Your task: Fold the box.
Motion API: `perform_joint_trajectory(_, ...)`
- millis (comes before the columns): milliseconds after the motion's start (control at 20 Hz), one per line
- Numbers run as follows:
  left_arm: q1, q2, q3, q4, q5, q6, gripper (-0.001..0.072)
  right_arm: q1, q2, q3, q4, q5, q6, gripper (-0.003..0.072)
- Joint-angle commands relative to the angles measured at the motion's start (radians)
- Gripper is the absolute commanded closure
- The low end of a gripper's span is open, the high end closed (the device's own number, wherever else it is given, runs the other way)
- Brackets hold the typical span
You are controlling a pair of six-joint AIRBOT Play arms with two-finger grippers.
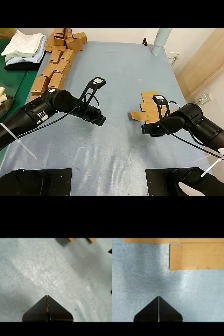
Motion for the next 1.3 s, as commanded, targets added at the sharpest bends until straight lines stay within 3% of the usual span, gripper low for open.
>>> perform_joint_trajectory(0,-0.001,0.001,0.000,0.000,0.000,0.000,0.0694,0.000,-0.001,0.001,0.000,0.000,0.000,0.0682)
perform_joint_trajectory(500,-0.001,0.001,0.000,0.000,0.000,0.000,0.0694,0.000,-0.001,0.001,0.000,0.000,0.000,0.0682)
perform_joint_trajectory(800,-0.001,0.001,0.000,0.000,0.000,0.000,0.0694,0.000,-0.005,0.000,0.023,0.231,0.042,0.0682)
perform_joint_trajectory(950,-0.002,0.000,0.000,0.000,0.010,0.000,0.0694,-0.001,-0.008,0.029,0.042,0.222,0.119,0.0680)
perform_joint_trajectory(1050,-0.001,-0.002,0.000,0.000,0.036,0.000,0.0694,-0.005,-0.005,0.091,-0.051,0.103,0.048,0.0663)
perform_joint_trajectory(1100,-0.001,-0.002,0.000,0.000,0.042,0.001,0.0694,-0.019,-0.006,0.124,-0.164,0.050,0.027,0.0602)
perform_joint_trajectory(1150,-0.002,-0.001,0.000,0.000,0.054,0.001,0.0694,-0.053,-0.013,0.153,-0.321,-0.009,0.063,0.0600)
perform_joint_trajectory(1200,-0.002,-0.001,0.000,0.000,0.066,0.000,0.0694,-0.129,-0.031,0.179,-0.467,-0.076,0.084,0.0575)
perform_joint_trajectory(1250,-0.002,-0.001,0.000,0.000,0.074,0.000,0.0694,-0.252,-0.057,0.202,-0.525,-0.100,0.050,0.0491)
